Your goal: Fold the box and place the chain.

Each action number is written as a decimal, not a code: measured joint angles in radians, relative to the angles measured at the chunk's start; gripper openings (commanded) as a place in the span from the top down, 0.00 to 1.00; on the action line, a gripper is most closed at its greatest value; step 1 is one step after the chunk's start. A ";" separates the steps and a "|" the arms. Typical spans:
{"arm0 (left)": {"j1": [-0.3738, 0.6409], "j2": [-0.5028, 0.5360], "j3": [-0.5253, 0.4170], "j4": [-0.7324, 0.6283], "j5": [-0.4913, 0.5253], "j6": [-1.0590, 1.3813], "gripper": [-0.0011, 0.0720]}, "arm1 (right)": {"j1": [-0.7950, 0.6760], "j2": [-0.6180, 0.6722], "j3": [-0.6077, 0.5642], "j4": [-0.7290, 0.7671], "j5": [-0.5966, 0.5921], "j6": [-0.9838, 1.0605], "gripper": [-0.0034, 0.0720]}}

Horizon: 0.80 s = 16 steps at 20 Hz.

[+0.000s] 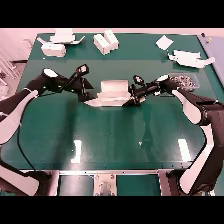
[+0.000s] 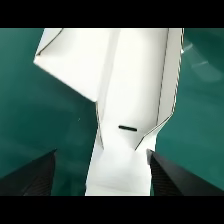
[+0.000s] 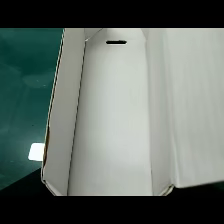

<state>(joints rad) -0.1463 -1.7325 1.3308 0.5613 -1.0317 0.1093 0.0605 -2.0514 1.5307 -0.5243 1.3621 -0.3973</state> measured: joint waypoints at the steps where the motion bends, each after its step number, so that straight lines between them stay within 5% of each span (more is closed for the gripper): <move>1: 0.000 -0.013 -0.001 -0.013 -0.004 0.014 0.11 | 0.000 0.000 0.000 0.000 0.000 0.000 0.23; 16: 0.000 -0.048 -0.018 -0.045 -0.033 0.111 0.18 | 0.000 0.000 0.000 0.000 0.000 0.000 0.23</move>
<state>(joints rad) -0.1463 -1.7805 1.3125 0.5159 -1.0649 0.2199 0.0605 -2.0514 1.5307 -0.5243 1.3624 -0.3973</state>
